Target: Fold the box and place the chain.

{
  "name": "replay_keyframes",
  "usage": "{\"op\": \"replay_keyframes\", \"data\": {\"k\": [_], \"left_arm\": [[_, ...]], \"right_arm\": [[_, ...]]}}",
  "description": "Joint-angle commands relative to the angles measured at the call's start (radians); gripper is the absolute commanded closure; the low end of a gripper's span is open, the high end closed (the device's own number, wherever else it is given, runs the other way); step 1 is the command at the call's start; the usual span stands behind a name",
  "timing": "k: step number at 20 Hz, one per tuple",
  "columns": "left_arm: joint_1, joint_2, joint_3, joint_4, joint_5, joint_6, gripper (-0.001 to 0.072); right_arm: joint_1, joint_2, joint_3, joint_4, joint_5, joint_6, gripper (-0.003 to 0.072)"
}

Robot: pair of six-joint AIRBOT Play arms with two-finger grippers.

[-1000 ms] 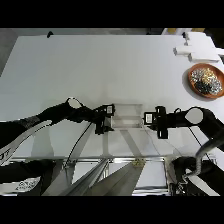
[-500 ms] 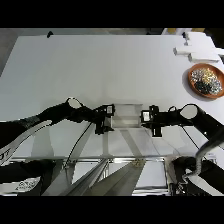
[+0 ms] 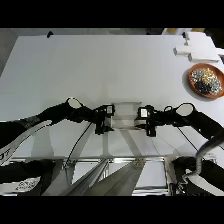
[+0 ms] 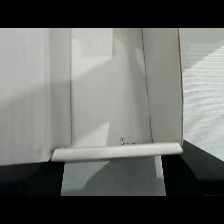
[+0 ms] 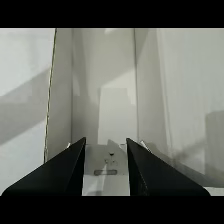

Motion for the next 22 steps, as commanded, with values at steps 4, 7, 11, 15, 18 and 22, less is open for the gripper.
{"op": "replay_keyframes", "data": {"k": [4,7,11,15,18,22], "left_arm": [[0.000,0.001,0.000,0.000,0.001,0.000,0.0675],[0.000,0.001,0.000,0.000,0.001,0.000,0.0675],[0.000,0.001,0.000,0.000,0.001,0.000,0.0675],[0.000,0.001,0.000,0.000,0.001,0.000,0.0675],[0.000,0.001,0.000,0.000,0.001,0.000,0.0675],[0.000,0.001,0.000,0.000,0.001,0.000,0.0675]], "right_arm": [[-0.027,0.097,0.000,-0.106,0.019,0.243,0.0407],[-0.027,0.212,0.000,-0.248,0.072,0.405,0.0663],[-0.061,0.302,0.000,-0.275,-0.016,0.852,0.0663],[-0.250,0.242,0.000,-0.299,-0.112,1.153,0.0663],[-0.362,0.134,0.000,-0.300,-0.039,1.262,0.0663],[-0.344,-0.002,0.000,-0.233,0.072,1.284,0.0663]]}}
